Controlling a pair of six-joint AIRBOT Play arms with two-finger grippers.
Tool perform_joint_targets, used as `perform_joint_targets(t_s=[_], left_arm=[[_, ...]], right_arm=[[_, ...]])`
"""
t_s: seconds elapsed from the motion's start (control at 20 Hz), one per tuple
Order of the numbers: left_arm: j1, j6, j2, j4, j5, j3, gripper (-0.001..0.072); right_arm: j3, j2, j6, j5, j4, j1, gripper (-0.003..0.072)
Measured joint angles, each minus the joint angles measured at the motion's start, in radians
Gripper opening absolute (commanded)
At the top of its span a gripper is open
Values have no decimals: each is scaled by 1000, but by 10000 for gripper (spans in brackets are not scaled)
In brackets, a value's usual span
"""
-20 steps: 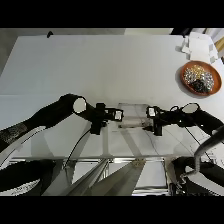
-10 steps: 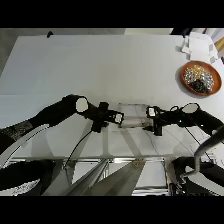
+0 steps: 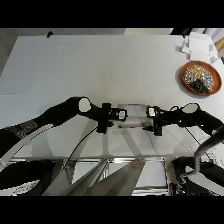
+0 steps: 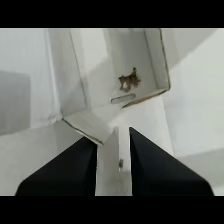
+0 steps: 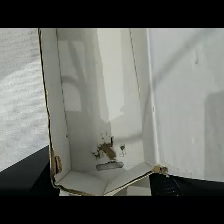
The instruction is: Fold the box and place the chain.
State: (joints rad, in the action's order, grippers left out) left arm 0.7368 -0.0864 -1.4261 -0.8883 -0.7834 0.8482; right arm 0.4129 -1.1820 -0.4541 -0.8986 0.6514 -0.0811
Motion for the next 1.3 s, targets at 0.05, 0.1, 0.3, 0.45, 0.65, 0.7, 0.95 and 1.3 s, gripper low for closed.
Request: perform_joint_targets(t_s=[0.05,0.1,0.3,0.45,0.65,0.7,0.95,1.3], left_arm=[[4,6,-1,15,0,0,199],[8,13,-2,29,2,0,199],[19,31,-4,71,38,0,75],[31,33,-5,87,63,0,45],[49,34,-14,121,85,0,53],[53,34,-18,126,89,0,92],[68,34,-37,146,98,0,230],[72,34,-44,155,103,0,399]], right_arm=[[0,0,0,0,0,0,434],[0,0,0,0,0,0,434],[0,0,0,0,0,0,434],[0,0,0,0,0,0,434],[0,0,0,0,0,0,434],[0,0,0,0,0,0,434],[0,0,0,0,1,0,434],[0,0,-3,0,1,0,434]])
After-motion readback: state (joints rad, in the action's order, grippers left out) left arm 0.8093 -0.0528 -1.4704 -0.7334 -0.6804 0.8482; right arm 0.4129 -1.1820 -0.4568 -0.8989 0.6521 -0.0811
